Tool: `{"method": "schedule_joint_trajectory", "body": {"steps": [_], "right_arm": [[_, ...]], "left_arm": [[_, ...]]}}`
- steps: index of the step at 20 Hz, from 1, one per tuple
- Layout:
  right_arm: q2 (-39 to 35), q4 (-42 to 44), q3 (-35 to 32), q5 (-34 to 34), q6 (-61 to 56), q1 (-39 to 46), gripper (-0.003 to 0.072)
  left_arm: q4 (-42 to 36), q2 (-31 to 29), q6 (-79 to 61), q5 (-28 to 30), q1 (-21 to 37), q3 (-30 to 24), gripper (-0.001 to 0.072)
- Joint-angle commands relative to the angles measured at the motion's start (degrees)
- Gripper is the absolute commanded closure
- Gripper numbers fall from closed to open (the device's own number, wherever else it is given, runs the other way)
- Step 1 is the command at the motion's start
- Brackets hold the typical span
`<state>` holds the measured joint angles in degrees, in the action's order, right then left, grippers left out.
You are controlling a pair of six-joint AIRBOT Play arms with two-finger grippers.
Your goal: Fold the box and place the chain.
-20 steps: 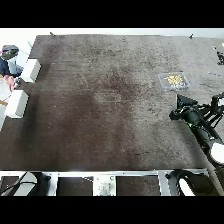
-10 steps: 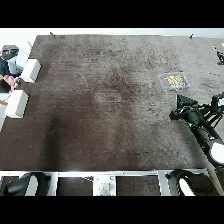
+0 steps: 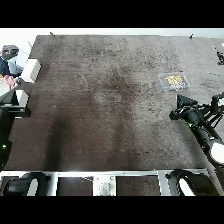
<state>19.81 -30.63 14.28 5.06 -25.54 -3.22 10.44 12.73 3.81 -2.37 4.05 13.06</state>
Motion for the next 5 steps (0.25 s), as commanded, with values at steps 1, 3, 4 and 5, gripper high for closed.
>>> {"method": "schedule_joint_trajectory", "body": {"steps": [1,3,4,5], "right_arm": [[-0.1,0.0,0.0,0.0,0.0,0.0,0.0676],[0.0,0.0,0.0,0.0,0.0,0.0,0.0675],[-0.1,0.0,0.0,0.0,0.0,0.0,0.0675],[0.0,0.0,0.0,0.0,0.0,0.0,0.0676]], "left_arm": [[0.1,-0.6,-0.3,1.6,-0.8,-3.1,0.0703],[0.1,-0.6,-0.3,1.9,-0.8,-3.2,0.0701],[0.1,-0.6,-0.3,2.0,-0.8,-3.2,0.0699],[0.1,-0.6,-0.3,1.8,-0.8,-3.2,0.0698]]}}
